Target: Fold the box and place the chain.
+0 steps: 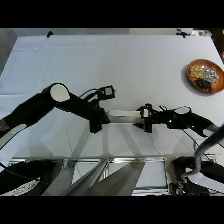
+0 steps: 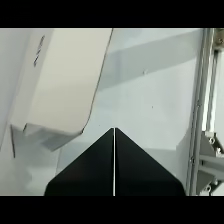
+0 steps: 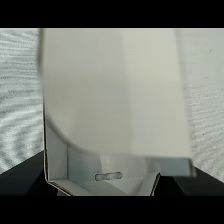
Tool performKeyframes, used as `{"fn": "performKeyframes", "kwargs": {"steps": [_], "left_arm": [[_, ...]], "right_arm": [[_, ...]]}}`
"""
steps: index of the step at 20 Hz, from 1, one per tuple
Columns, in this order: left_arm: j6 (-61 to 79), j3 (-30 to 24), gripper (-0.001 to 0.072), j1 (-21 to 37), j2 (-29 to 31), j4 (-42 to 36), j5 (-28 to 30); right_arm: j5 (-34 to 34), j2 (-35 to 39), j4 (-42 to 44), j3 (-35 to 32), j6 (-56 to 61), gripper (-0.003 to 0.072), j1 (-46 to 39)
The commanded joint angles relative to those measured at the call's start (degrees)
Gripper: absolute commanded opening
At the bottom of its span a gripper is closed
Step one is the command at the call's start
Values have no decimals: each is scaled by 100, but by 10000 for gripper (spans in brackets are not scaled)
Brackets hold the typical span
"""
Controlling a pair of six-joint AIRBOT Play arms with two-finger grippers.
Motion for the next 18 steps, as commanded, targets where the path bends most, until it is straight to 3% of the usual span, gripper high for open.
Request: {"fn": "performKeyframes", "kwargs": {"steps": [1,9,15,18], "left_arm": [[-76,2,10,-619,-144,-570,623],[-42,2,10,-769,-691,-1228,1952],[-33,2,8,-761,-857,-2022,4113],[-37,2,9,-758,-929,-2070,4306]], "right_arm": [[7,2,2,2,2,238,2],[7,2,2,2,2,238,2],[9,2,2,2,2,238,2],[7,2,2,2,2,238,2]]}}
